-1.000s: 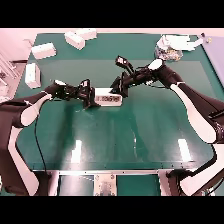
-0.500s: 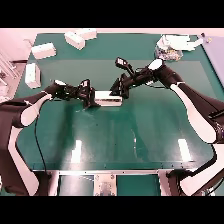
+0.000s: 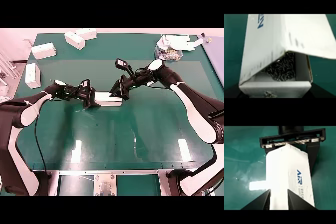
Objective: Fold the box and place the chain.
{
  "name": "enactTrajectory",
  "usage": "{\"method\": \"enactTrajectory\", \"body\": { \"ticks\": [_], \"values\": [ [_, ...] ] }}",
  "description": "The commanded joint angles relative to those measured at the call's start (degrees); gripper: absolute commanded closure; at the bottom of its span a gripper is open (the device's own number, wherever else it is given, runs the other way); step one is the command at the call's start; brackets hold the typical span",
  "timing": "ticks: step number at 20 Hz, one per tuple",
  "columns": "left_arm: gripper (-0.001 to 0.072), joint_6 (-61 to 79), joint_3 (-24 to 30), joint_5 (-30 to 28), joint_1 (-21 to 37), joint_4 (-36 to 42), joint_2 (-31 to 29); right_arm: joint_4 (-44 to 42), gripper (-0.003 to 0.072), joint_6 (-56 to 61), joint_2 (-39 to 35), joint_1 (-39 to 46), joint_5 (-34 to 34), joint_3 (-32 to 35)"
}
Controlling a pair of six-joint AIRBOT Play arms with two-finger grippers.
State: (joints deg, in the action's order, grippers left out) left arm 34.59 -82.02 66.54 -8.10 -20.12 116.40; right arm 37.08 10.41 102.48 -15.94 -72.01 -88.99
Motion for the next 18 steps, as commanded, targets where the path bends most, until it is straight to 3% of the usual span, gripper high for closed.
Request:
{"method": "enactTrajectory", "body": {
  "ticks": [1,18],
  "values": [
    [0.0215,0.00,-0.07,0.00,0.04,0.00,-0.04,0.00,0.0473,0.00,0.22,-0.04,2.82,0.02],
    [0.0215,0.00,-0.04,-0.02,0.04,0.00,-0.02,2.51,0.0473,-0.13,1.51,-1.53,4.28,0.04]
  ]
}}
